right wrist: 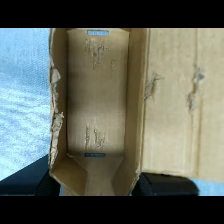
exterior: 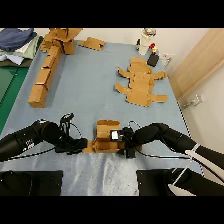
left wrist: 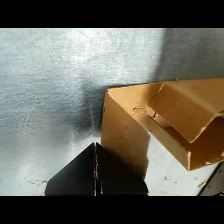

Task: Fold the box.

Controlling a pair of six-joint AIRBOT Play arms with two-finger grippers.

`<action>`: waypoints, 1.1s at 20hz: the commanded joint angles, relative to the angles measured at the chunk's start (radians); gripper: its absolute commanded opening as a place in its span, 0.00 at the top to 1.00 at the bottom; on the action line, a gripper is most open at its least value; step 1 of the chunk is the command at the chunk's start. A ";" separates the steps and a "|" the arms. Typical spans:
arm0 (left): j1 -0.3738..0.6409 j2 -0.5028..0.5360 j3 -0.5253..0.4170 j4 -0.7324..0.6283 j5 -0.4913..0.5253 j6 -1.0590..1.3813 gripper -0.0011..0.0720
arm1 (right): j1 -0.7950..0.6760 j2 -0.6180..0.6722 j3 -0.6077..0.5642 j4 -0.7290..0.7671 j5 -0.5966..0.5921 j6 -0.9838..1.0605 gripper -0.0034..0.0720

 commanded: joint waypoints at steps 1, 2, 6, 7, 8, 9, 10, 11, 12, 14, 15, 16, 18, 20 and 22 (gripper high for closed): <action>-0.002 0.000 0.001 0.032 0.015 -0.032 0.97 | 0.000 0.001 0.000 0.000 0.000 0.000 0.27; -0.002 0.000 0.001 0.017 0.036 -0.030 0.97 | 0.000 0.001 0.000 0.000 0.000 0.000 0.27; -0.002 0.000 0.001 -0.024 0.059 -0.010 0.97 | 0.000 0.001 0.000 0.000 0.000 0.000 0.27; -0.006 0.000 0.001 -0.028 0.058 -0.008 0.97 | 0.000 0.001 0.000 0.000 0.000 0.000 0.27; -0.014 -0.001 0.001 -0.027 0.059 -0.008 0.97 | 0.000 0.001 0.000 0.000 0.000 0.000 0.27; -0.020 -0.007 0.001 -0.027 0.059 -0.008 0.97 | 0.000 0.001 0.000 0.000 0.000 0.000 0.27; -0.026 -0.017 0.000 -0.027 0.058 -0.009 0.97 | 0.000 0.001 0.000 0.000 0.000 0.000 0.27; -0.031 -0.028 0.000 -0.027 0.058 -0.009 0.97 | 0.000 0.001 0.000 0.000 0.000 0.000 0.27; -0.034 -0.038 0.001 -0.027 0.058 -0.009 0.97 | 0.000 0.001 0.000 0.000 0.000 0.000 0.27; -0.037 -0.044 0.001 -0.027 0.060 -0.006 0.97 | 0.000 0.001 0.000 0.000 0.000 0.000 0.27; -0.037 -0.044 0.001 -0.027 0.061 -0.006 0.97 | 0.000 0.001 0.000 0.000 0.000 0.000 0.27; -0.037 -0.043 0.001 -0.027 0.061 -0.006 0.97 | 0.000 0.001 0.000 0.000 0.000 0.000 0.27; -0.039 -0.041 0.002 -0.035 0.062 -0.001 0.97 | 0.000 0.001 0.000 0.000 0.000 0.000 0.27; -0.039 -0.039 0.017 -0.074 0.061 0.041 0.97 | 0.000 0.001 0.000 0.000 0.000 0.000 0.27; -0.036 -0.035 0.054 -0.079 0.047 0.049 0.97 | 0.000 0.001 0.000 0.000 0.000 0.000 0.27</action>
